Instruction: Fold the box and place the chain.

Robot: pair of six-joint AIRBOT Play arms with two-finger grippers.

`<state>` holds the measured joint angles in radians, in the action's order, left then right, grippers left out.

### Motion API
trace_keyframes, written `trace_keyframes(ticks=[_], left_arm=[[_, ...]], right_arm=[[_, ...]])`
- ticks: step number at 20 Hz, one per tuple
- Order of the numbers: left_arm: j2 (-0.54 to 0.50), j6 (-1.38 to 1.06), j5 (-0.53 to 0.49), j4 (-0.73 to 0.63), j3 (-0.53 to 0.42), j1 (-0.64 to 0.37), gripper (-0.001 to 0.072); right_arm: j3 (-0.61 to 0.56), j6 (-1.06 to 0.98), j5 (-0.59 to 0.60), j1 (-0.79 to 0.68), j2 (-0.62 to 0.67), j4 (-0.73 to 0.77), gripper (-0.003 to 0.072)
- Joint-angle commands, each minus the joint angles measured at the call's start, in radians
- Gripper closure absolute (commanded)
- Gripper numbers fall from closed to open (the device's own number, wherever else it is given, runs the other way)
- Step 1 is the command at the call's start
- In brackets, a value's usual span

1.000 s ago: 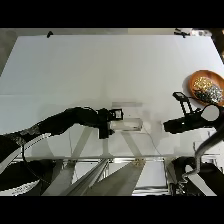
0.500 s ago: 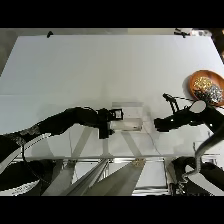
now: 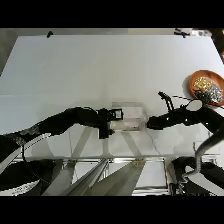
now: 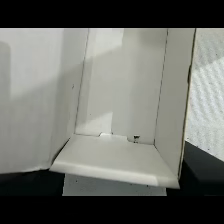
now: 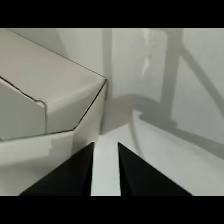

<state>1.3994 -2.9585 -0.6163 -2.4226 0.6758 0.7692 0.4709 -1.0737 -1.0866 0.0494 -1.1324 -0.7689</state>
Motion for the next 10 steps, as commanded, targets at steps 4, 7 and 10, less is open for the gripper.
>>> trace_keyframes(ticks=[4, 7, 10], left_arm=[[0.0, 0.0, 0.0, 0.0, 0.0, -0.001, 0.0572], [0.0, 0.0, 0.0, 0.0, 0.0, -0.001, 0.0572], [0.0, 0.0, 0.0, 0.0, 0.0, -0.001, 0.0572]], right_arm=[[0.016, 0.036, -0.012, 0.001, 0.069, 0.05, 0.047], [0.027, 0.036, -0.025, 0.001, 0.101, 0.052, 0.0353], [0.027, 0.036, -0.053, 0.002, 0.101, 0.066, 0.0139]])
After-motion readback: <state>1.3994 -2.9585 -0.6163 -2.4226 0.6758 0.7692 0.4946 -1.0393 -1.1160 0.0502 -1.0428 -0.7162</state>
